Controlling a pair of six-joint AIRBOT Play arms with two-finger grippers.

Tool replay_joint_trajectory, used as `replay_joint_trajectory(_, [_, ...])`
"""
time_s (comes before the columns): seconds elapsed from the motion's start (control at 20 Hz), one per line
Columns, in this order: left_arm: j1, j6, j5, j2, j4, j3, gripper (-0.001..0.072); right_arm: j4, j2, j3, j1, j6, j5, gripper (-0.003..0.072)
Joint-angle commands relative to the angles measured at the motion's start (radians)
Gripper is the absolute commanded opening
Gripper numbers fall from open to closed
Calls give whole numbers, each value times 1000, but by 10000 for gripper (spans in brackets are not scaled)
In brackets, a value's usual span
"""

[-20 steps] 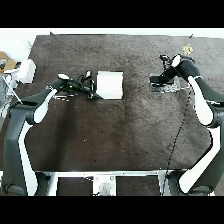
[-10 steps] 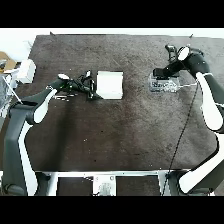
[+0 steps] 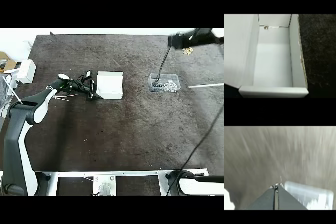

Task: Fold the box and place the chain.

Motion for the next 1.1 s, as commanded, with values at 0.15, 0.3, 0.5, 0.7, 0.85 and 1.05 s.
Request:
replay_joint_trajectory(0.15, [0, 0, 0, 0, 0, 1, 226, -119, 253, 1, 200, -69, -439, 2])
replay_joint_trajectory(0.3, [0, 0, 0, 0, 0, 1, 225, -119, 259, 0, 294, -118, -595, 2])
replay_joint_trajectory(0.5, [0, 0, 0, 0, 0, 1, 226, -119, 211, -7, 380, -126, -604, 3])
replay_joint_trajectory(0.7, [0, 0, 0, 0, 0, 1, 226, -107, 159, -87, 434, -119, -604, 2])
replay_joint_trajectory(0.85, [0, 0, 0, 0, 0, 1, 225, -75, 147, -201, 459, -104, -605, 2])
replay_joint_trajectory(1.05, [0, 0, 0, 0, 0, 1, 226, 6, 138, -417, 462, 0, -689, 2])
